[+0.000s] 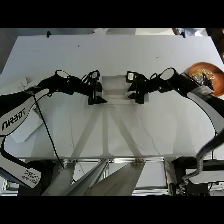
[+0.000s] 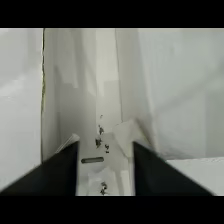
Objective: Fold the box and place the chain.
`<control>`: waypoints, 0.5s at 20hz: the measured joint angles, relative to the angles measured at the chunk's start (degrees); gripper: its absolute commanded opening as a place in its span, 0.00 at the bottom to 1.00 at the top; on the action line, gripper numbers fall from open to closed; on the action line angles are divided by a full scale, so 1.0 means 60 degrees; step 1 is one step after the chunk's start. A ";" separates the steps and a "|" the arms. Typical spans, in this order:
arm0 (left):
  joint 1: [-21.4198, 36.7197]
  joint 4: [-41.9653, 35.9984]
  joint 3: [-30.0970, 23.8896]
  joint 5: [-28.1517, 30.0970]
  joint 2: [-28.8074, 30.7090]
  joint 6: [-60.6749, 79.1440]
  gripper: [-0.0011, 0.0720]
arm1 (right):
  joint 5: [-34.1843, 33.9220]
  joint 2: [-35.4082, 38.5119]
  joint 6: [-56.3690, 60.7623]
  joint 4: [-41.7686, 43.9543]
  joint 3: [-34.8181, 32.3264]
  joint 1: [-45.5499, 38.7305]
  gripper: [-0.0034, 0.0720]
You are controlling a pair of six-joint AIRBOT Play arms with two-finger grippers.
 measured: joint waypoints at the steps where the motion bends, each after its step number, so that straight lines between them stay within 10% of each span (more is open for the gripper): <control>1: -0.0004 0.0000 0.0000 0.0004 0.0000 0.0004 0.54 | 0.0066 0.0007 0.0029 0.0117 0.0004 0.0004 0.10; 10: -0.0004 0.0000 0.0000 0.0004 0.0000 0.0015 0.54 | -0.0474 0.1909 0.1592 -0.0025 0.0011 -0.0350 0.06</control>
